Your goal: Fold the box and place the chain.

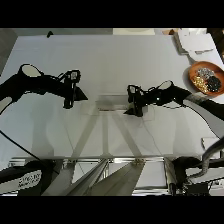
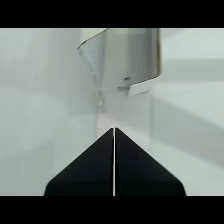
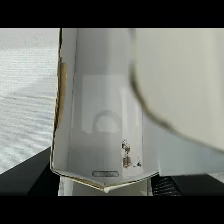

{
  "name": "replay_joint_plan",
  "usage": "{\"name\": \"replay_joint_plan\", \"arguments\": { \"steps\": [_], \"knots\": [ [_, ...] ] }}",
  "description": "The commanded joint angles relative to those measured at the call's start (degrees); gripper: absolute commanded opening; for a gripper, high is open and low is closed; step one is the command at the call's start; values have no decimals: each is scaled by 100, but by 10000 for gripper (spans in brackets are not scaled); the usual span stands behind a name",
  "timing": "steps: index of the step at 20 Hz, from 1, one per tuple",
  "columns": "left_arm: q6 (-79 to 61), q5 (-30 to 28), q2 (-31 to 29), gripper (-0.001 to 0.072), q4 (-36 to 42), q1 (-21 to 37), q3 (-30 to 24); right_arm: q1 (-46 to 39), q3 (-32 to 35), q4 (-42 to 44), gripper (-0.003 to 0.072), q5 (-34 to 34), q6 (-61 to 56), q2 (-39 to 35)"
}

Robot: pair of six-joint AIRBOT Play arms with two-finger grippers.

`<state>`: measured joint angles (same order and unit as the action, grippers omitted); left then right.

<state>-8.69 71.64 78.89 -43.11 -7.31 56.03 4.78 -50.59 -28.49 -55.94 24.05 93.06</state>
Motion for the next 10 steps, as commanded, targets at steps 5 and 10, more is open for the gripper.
{"name": "replay_joint_plan", "arguments": {
  "steps": [5, 10],
  "knots": [
    [282, 111, 0, 7, 1165, -1180, -83, 4, 0, 2, 466, 0, -2, 2],
    [1263, -2380, 380, 7, 1980, -1482, -83, 4, 0, 2, 466, 0, 0, 2]
  ]
}}
